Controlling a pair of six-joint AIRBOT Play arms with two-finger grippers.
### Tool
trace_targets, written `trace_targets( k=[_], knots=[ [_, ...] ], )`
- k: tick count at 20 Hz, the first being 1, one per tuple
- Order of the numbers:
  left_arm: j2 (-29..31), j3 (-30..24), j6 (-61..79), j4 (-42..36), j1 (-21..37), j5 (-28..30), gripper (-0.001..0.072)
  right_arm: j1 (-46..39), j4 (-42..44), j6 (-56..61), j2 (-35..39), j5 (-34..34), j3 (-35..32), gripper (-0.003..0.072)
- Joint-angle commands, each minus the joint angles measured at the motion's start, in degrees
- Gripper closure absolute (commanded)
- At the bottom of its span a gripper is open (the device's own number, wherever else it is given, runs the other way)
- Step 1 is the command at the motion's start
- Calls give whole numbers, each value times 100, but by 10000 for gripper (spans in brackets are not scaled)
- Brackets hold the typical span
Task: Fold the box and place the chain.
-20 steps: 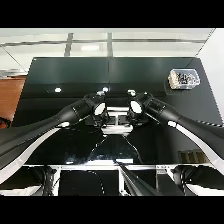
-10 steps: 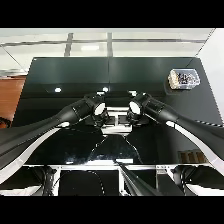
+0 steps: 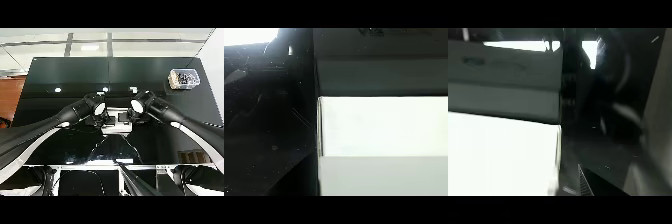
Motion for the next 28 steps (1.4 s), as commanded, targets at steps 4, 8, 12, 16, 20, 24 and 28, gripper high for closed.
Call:
trace_targets(
  k=[4, 8, 12, 16, 20, 24, 28],
  knots=[
    [0, 2, 11, 2, 2, -7, 684, -485, -1814, -1054, 1692, 1123, 345, 279],
    [-2, 2, 11, 4, 2, 52, 684, -1902, -2909, -1054, 1963, 428, 293, 277],
    [-2, 2, 9, 2, 2, 164, 684, -3947, -1255, -1091, 1147, -1652, 221, 10],
    [-2, 2, 11, 2, 2, 153, 684, -5056, 754, -197, -660, -1161, 1829, 14],
    [-2, 2, 11, 4, 2, 160, 684, -5254, 748, 407, -2116, -293, 3477, 15],
    [-2, 2, 11, 2, 2, 160, 684, -5278, 986, 745, -2734, -470, 3807, 17],
    [-2, 2, 9, 2, 2, 138, 684, -5276, 1410, 745, -3005, -839, 3810, 131]
  ],
)
